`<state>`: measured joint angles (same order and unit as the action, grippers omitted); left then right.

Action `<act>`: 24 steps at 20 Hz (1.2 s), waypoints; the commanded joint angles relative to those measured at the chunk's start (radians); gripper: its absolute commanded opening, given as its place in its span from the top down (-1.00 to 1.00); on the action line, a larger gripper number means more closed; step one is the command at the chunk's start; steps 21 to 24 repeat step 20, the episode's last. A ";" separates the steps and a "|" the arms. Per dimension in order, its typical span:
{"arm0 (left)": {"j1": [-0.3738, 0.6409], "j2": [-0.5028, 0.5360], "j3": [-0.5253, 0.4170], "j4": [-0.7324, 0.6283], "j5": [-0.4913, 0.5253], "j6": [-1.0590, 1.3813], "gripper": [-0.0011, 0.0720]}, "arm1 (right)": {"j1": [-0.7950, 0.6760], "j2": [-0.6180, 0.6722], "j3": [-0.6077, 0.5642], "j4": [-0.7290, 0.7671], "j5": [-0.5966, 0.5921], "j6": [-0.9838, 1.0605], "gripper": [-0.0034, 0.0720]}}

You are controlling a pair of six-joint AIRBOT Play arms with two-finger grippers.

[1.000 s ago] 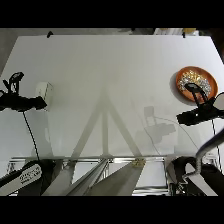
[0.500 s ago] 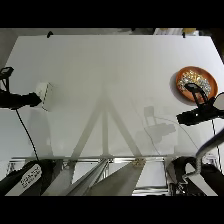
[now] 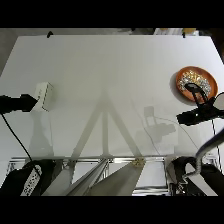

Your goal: Fold the box and place the chain.

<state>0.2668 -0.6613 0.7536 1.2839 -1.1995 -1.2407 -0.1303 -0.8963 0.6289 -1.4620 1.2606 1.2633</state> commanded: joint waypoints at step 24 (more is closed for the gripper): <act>-0.015 0.064 0.000 0.000 -0.110 -0.043 -0.92 | -0.001 0.001 0.000 0.000 0.000 0.000 0.88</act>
